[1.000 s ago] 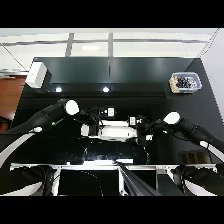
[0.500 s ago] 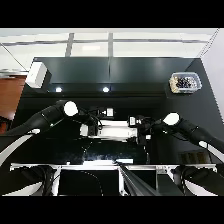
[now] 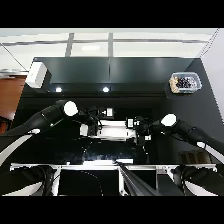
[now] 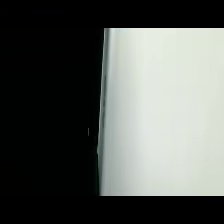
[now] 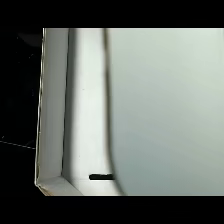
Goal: Fold the box and place the chain.
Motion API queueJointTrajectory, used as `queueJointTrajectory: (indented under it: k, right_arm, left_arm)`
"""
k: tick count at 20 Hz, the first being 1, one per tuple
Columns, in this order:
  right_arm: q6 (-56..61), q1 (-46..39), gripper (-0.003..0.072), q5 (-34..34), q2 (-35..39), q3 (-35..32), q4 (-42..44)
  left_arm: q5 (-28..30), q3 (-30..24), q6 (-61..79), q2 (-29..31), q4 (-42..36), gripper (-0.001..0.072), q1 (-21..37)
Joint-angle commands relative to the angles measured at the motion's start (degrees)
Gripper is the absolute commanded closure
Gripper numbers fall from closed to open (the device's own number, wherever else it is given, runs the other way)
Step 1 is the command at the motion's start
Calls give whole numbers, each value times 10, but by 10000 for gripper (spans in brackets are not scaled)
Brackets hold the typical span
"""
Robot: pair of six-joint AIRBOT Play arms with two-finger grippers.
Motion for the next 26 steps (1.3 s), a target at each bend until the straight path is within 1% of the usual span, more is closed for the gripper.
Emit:
queueJointTrajectory:
  k: [1, 6, 26]
  right_arm:
    - [5, 1, 52, -10, 0, 0, 3]
    - [17, 11, 52, -25, -2, 0, -3]
    - [20, 19, 52, -26, -2, 0, -19]
  left_arm:
    - [0, 0, 0, 0, 0, 685, 0]
    - [0, 0, 0, 0, 0, 684, 0]
    - [0, 0, 0, 0, 0, 684, 0]
